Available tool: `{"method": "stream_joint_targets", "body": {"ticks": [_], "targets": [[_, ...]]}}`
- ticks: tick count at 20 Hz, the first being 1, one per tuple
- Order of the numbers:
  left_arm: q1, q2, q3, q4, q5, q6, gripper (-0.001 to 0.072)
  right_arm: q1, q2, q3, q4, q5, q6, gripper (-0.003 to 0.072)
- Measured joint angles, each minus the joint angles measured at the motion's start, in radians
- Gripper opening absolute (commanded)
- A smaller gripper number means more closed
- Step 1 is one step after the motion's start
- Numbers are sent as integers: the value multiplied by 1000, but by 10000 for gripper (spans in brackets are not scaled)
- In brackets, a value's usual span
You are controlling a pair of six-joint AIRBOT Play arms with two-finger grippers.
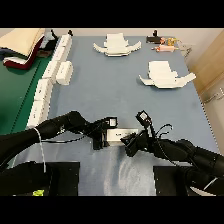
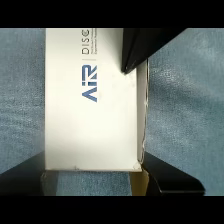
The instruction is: Fold the box.
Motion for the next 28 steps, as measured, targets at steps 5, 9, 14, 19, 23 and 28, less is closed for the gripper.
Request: {"method": "stream_joint_targets", "body": {"ticks": [5, 9, 14, 19, 23, 28], "targets": [[0, 0, 0, 2, 0, 1, 452, 0, -26, -3, 0, 4, 0, 4], [0, 0, 0, 2, 0, 2, 453, 0, -31, -4, -10, -3, 0, 4], [0, 0, 0, 0, 0, 0, 453, 0, -15, -5, -23, -14, 0, 4], [0, 0, 0, -2, -1, -3, 452, 0, 59, 6, -77, -76, 0, 5], [0, 0, 0, -4, -1, -5, 453, -2, 131, 42, -151, -93, 0, 5], [0, 0, 0, -2, -1, -2, 453, -6, 163, 109, -389, -227, 109, 5]]}}
